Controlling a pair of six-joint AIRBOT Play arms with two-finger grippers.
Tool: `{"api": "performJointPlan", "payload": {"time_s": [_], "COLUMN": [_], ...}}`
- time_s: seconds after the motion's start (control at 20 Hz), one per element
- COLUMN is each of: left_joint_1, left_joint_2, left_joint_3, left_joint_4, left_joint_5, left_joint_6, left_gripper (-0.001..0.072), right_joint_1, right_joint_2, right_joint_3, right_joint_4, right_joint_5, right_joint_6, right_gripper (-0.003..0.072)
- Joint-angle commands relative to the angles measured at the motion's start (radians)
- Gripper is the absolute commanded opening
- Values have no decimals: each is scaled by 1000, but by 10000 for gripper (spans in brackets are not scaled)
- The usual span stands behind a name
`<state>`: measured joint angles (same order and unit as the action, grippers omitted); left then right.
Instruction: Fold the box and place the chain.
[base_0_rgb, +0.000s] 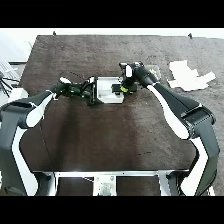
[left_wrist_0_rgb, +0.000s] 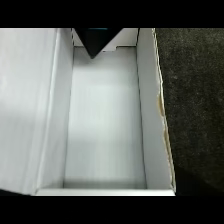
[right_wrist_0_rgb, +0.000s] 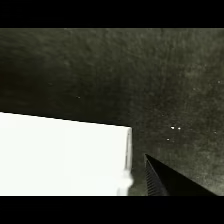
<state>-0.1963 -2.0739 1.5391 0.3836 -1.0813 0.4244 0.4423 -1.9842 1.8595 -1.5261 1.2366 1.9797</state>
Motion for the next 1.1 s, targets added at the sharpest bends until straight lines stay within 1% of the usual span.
{"api": "performJointPlan", "payload": {"time_s": [0.0,0.1,0.15,0.2,0.25,0.35,0.45,0.55,0.65,0.8,0.9,0.95,1.0,1.05], "left_joint_1": [0,0,0,0,0,0,0,0,0,0,0,0,0,0], "left_joint_2": [0,0,0,0,0,0,0,0,0,0,0,0,0,0], "left_joint_3": [0,0,0,0,0,0,0,0,0,0,0,0,0,0], "left_joint_4": [0,0,0,0,0,0,0,0,0,0,0,0,0,0], "left_joint_5": [0,0,0,0,0,0,0,0,-1,-1,0,0,0,0], "left_joint_6": [0,0,0,0,0,0,0,0,0,0,0,0,0,0], "left_gripper": [349,350,349,349,350,349,350,350,350,350,349,349,350,350], "right_joint_1": [1,1,1,0,-3,-9,-20,-40,-81,-187,-249,-274,-291,-302], "right_joint_2": [17,33,48,73,98,164,227,252,241,171,117,95,77,62], "right_joint_3": [38,58,63,64,67,67,67,67,54,34,34,35,35,35], "right_joint_4": [14,41,41,38,24,-2,-18,-81,-144,-145,-91,-36,14,47], "right_joint_5": [56,174,198,192,167,76,0,-37,-64,-166,-214,-232,-244,-256], "right_joint_6": [-10,-69,-80,-93,-96,-105,-154,-175,-175,-187,-238,-274,-307,-333], "right_gripper": [500,501,501,501,501,501,501,499,499,498,495,450,424,424]}}
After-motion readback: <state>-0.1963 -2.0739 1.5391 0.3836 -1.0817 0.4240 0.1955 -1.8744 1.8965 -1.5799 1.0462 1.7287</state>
